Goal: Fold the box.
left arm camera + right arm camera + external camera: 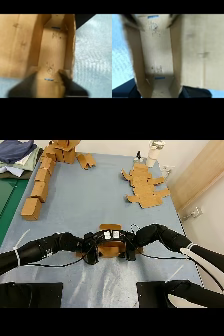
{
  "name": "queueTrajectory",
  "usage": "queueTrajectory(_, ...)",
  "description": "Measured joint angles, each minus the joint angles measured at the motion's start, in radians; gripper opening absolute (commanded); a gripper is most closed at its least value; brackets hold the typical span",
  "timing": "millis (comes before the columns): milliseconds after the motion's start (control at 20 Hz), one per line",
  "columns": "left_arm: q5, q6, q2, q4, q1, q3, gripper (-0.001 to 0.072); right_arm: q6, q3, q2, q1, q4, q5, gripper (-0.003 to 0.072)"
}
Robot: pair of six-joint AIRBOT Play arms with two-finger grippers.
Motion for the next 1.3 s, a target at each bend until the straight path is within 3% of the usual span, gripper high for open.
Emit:
queueTrajectory(350, -0.036, -0.124, 0.07, 0.14, 0.032, 0.0, 0.001, 0.0, 0.0, 0.0, 0.0, 0.0, 0.0, 0.0539)
queueTrajectory(650, -0.3, -0.895, 0.272, 0.56, 0.218, -0.01, 0.001, 0.0, 0.0, 0.0, 0.0, 0.0, 0.0, 0.0539)
queueTrajectory(750, -0.405, -1.119, 0.307, 0.603, 0.319, -0.032, 0.0007, 0.0, 0.0, 0.0, 0.0, 0.0, 0.0, 0.0539)
queueTrajectory(900, -0.49, -1.263, 0.303, 0.521, 0.416, -0.074, 0.0006, 0.0, 0.0, 0.0, 0.0, 0.0, 0.0, 0.0539)
queueTrajectory(1000, -0.506, -1.293, 0.27, 0.443, 0.43, -0.099, 0.0006, 0.0, 0.0, 0.0, 0.0, 0.0, 0.0, 0.0539)
queueTrajectory(1300, -0.403, -1.217, 0.137, 0.155, 0.342, -0.125, 0.0006, 0.0, 0.0, 0.0, 0.0, 0.0, 0.0, 0.0539)
